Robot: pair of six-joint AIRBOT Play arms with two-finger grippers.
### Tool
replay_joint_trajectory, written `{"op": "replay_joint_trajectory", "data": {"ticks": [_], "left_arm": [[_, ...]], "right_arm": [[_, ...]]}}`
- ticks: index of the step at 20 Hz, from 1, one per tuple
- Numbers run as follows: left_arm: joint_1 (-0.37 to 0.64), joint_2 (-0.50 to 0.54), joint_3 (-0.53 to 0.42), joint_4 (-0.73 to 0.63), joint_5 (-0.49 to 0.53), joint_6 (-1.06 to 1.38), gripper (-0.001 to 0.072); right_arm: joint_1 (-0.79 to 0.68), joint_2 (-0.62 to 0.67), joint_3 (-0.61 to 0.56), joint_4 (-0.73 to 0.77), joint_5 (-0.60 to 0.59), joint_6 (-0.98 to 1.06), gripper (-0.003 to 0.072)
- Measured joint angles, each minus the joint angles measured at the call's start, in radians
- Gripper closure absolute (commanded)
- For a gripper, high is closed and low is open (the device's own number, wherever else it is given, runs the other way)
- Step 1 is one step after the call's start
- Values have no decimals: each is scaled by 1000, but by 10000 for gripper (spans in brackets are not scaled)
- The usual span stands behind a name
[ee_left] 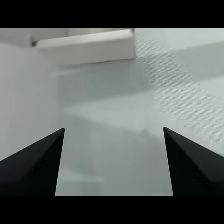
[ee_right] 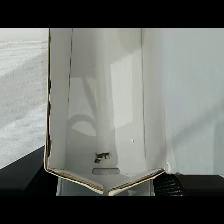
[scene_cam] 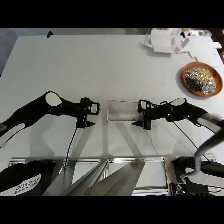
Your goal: Fold the box and place the chain.
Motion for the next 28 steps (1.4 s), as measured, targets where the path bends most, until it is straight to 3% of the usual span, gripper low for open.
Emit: {"op": "replay_joint_trajectory", "data": {"ticks": [4, 10, 26, 27, 28], "left_arm": [[0, -67, -2, -153, -5, 224, 8], [2, -148, 13, -372, -21, 347, 8], [-25, -252, 56, -451, -73, 294, 22], [-27, -253, 56, -454, -69, 295, 76], [-28, -254, 56, -460, -66, 293, 242]], "right_arm": [[0, 0, 0, 0, 0, 0, 249], [0, 0, 0, 0, 0, 0, 249], [0, 0, 0, -2, 0, -3, 249], [0, 0, 0, -2, 0, -2, 249], [0, 0, 0, -2, 0, -1, 249]]}}
